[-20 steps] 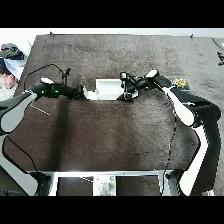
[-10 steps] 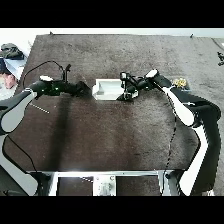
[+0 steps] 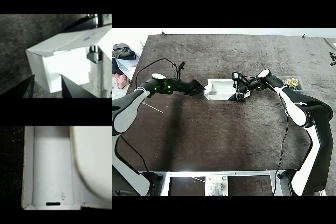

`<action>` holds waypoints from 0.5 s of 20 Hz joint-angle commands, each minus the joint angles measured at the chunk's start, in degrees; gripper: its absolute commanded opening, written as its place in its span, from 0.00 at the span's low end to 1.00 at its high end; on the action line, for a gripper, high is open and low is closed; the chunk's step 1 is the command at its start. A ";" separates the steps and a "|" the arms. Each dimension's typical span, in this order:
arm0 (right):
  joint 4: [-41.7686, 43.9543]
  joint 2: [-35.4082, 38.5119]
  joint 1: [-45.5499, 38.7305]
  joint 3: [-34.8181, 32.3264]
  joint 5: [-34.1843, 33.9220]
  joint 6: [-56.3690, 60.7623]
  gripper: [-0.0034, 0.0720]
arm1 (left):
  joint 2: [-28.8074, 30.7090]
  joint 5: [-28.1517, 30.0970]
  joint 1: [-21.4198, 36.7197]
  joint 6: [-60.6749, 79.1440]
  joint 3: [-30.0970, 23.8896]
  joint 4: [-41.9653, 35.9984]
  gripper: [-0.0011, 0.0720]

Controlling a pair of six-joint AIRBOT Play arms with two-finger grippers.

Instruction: Fold the box and place the chain.

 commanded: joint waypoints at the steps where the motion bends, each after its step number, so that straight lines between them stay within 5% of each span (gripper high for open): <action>1: 0.02 0.00 -0.02 0.07 0.02 0.00 0.54 | 0.04 0.42 -1.20 -0.20 1.33 1.05 0.50; 10: 0.02 0.00 -0.02 0.07 0.02 0.02 0.54 | 0.04 1.31 -4.76 -10.47 6.56 11.17 0.50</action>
